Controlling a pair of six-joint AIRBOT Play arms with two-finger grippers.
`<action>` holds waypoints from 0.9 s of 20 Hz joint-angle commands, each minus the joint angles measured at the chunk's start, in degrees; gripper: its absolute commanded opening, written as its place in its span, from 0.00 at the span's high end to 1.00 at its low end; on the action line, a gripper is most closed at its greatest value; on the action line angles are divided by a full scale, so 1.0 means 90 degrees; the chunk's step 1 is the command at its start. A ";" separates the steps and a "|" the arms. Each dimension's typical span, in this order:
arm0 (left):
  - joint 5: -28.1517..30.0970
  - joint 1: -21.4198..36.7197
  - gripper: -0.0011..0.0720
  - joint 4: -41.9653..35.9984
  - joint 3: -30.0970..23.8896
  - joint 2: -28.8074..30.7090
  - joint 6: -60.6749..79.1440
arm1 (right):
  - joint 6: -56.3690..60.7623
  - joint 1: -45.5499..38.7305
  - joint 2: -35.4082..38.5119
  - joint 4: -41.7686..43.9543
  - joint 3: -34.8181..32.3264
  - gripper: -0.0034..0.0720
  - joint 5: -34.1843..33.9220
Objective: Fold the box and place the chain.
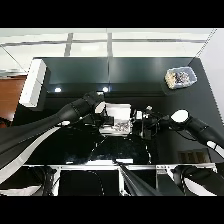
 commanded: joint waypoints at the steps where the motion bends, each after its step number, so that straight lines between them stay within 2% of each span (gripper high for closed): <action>1: -0.0010 0.0005 0.95 0.0000 0.0002 -0.0002 0.0000 | -0.0124 0.0041 -0.0143 0.0189 -0.0005 0.02 0.0002; 15: -0.0007 0.0005 0.95 -0.0002 0.0002 -0.0002 0.0000 | -0.0117 0.0265 -0.0551 0.0372 -0.0002 0.02 -0.0493; 17: -0.0007 0.0005 0.95 -0.0002 0.0002 -0.0002 0.0000 | -0.0092 0.0318 -0.0551 0.0342 -0.0002 0.33 -0.0515; 18: -0.0007 0.0005 0.95 -0.0002 0.0002 -0.0002 0.0000 | -0.0049 0.0335 -0.0554 0.0345 -0.0002 0.34 -0.0561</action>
